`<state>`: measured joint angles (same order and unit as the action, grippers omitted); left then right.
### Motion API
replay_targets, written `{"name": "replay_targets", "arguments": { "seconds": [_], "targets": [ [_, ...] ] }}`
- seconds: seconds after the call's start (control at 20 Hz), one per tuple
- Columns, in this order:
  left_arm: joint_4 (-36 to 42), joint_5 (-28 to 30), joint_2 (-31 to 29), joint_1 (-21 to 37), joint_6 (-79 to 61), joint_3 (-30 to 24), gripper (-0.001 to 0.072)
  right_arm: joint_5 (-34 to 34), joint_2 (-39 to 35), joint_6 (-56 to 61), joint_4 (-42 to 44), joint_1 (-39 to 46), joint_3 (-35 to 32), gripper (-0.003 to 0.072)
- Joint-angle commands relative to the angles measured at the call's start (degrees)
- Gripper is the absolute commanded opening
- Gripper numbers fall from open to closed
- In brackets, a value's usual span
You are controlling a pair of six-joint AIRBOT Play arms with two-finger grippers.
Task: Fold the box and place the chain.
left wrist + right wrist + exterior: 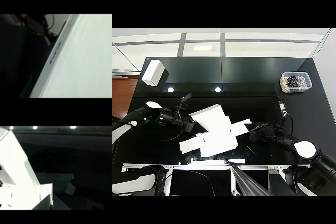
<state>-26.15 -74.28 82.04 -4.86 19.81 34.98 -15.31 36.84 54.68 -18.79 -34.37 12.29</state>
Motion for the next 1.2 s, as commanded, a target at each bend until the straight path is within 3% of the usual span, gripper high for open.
{"name": "replay_targets", "arguments": {
  "seconds": [0.0,0.05,0.1,0.2,0.25,0.3,0.35,0.4,0.5,0.55,0.75,0.85,0.95,1.15],
  "targets": [
    [-2.9,-3.4,2.1,0.0,-3.7,2.3,0.0459,0.0,0.0,0.0,-0.3,0.0,0.0,0.0020],
    [-3.2,-3.4,2.7,0.0,-3.7,3.1,0.0349,0.0,0.0,0.0,-0.3,0.0,0.0,0.0020],
    [-3.5,-3.6,3.3,0.0,-3.7,3.9,0.0321,0.0,0.0,0.0,-0.3,0.0,0.0,0.0020],
    [-5.2,-3.9,3.6,-0.1,-3.8,4.9,0.0198,0.0,0.0,0.0,-0.3,0.0,0.0,0.0020],
    [-6.7,-3.8,3.7,-0.2,-3.8,5.4,0.0078,-0.1,0.0,0.0,-0.3,0.0,0.0,0.0020],
    [-7.7,-3.8,3.7,-0.4,-3.9,5.7,0.0030,-0.1,0.0,0.0,-0.3,0.0,0.0,0.0021],
    [-8.0,-3.8,3.6,-0.5,-4.0,5.9,0.0029,-0.1,0.0,0.0,-0.3,0.0,0.0,0.0025],
    [-7.9,-3.8,3.6,-0.5,-4.0,6.1,0.0028,0.0,0.0,0.0,-0.5,0.0,0.0,0.0133],
    [-7.9,-3.9,3.4,-0.5,-4.0,6.9,0.0028,-2.3,-0.2,0.0,-2.3,1.8,0.6,0.0474],
    [-7.9,-4.0,3.1,-0.5,-4.0,7.4,0.0027,-5.6,-0.2,0.0,-5.8,4.0,1.8,0.0595],
    [-7.9,-2.9,-1.9,-2.2,-3.5,8.9,0.0024,-26.0,-0.2,-1.2,-34.4,13.7,11.5,0.0595],
    [-8.9,1.0,-6.8,-5.7,-4.4,8.8,0.0025,-31.4,-0.2,-4.2,-46.1,14.4,15.4,0.0594],
    [-8.8,4.7,-10.4,-9.9,-10.9,8.7,0.0027,-31.0,-0.2,-9.4,-48.4,14.4,16.0,0.0594],
    [-14.3,13.3,-10.6,-16.7,-18.3,8.4,0.0027,-30.6,0.4,-20.9,-47.8,11.2,16.0,0.0593]
  ]
}}
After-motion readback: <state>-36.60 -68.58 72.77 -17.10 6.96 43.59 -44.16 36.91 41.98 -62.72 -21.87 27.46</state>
